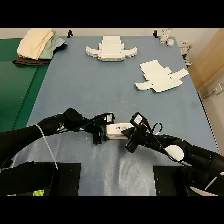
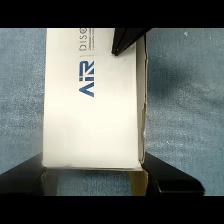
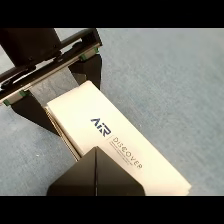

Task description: Fold the box.

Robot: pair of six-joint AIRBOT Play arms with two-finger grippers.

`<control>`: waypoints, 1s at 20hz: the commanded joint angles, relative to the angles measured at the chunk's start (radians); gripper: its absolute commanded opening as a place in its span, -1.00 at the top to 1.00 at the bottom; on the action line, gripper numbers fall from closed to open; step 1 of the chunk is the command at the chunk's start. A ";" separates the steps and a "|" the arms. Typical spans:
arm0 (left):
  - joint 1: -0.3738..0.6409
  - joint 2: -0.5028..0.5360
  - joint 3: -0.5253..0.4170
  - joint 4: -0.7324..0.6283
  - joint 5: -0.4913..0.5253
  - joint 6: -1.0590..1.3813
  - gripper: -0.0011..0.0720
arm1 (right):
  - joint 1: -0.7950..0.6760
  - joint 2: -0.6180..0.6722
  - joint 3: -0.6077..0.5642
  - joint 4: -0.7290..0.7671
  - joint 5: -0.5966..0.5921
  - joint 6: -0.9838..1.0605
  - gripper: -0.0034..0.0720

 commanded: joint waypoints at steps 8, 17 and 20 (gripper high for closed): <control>0.000 0.001 0.001 0.000 0.000 0.000 -0.29 | 0.006 -0.025 -0.037 0.015 -0.047 0.001 0.90; 0.000 0.001 0.001 0.000 0.001 0.000 -0.29 | 0.006 0.017 -0.035 0.015 -0.092 0.001 0.90; 0.000 0.001 0.001 0.000 0.001 0.000 -0.29 | 0.006 0.072 -0.035 0.014 -0.121 0.001 0.90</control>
